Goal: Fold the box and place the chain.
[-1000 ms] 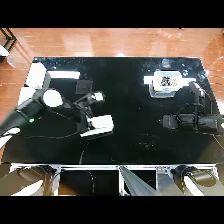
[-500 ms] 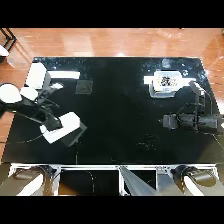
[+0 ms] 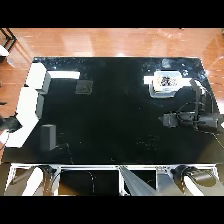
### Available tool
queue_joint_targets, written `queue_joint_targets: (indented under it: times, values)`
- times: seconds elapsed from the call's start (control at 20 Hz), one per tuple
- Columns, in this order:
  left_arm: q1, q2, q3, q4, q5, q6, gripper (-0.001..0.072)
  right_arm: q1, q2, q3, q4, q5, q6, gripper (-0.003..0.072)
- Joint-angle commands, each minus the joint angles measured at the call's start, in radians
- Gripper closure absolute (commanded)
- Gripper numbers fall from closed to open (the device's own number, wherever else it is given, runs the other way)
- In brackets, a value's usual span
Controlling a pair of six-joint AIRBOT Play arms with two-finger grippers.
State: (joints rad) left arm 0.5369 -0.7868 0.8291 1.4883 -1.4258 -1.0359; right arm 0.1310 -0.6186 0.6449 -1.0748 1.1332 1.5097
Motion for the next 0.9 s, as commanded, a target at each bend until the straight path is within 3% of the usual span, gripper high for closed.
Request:
queue_joint_targets:
  times: [0.0, 0.3, 0.35, 0.4, 0.5, 0.7, 0.8, 0.85]
  values:
    - [0.217, 0.013, -0.016, -0.046, 0.023, 0.085, 0.0346, 0.000, 0.000, 0.000, -0.001, -0.016, -0.016, 0.0665]
    - [0.257, 0.007, -0.140, -0.151, 0.242, 0.314, 0.0344, 0.000, 0.000, 0.000, -0.001, -0.038, -0.023, 0.0665]
    - [0.257, 0.005, -0.168, -0.148, 0.282, 0.327, 0.0258, 0.000, 0.000, 0.000, -0.001, -0.040, -0.023, 0.0665]
    - [0.257, 0.005, -0.192, -0.120, 0.324, 0.329, 0.0069, 0.000, 0.000, 0.000, 0.000, -0.038, -0.022, 0.0665]
    - [0.257, 0.000, -0.204, -0.108, 0.372, 0.325, 0.0069, 0.000, 0.000, 0.000, 0.000, -0.039, -0.022, 0.0665]
    - [0.250, 0.008, -0.146, -0.226, 0.418, 0.325, 0.0070, 0.000, 0.000, 0.001, -0.001, -0.086, -0.023, 0.0664]
    - [0.233, 0.017, -0.082, -0.409, 0.422, 0.325, 0.0080, -0.001, -0.001, 0.032, -0.028, -0.148, -0.023, 0.0665]
    - [0.214, 0.018, -0.047, -0.530, 0.410, 0.325, 0.0167, -0.001, -0.003, 0.077, -0.068, -0.153, -0.023, 0.0665]
